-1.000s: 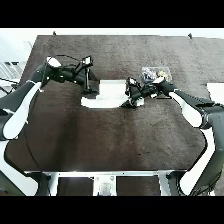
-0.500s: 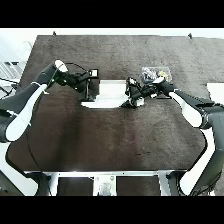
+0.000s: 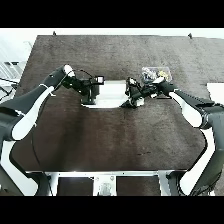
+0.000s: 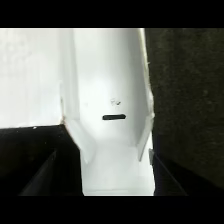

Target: Fold the box and place the chain.

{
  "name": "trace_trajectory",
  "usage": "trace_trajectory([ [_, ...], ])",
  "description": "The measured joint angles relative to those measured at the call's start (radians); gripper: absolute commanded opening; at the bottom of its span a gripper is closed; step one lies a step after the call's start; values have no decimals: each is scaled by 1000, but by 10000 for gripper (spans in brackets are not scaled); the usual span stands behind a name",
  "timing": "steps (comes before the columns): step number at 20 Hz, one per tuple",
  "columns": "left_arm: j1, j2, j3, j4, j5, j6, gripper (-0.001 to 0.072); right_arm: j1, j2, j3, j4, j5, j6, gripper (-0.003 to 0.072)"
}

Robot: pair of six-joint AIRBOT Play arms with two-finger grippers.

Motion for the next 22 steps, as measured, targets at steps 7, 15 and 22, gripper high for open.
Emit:
trace_trajectory([
  [7,-3,-17,0,-13,19,-4,531,0,0,0,0,0,0,457],
  [15,-3,-31,-1,-35,15,-3,345,0,0,0,0,0,0,457],
  [22,-3,-32,0,-58,-15,1,343,0,0,0,0,0,0,457],
])
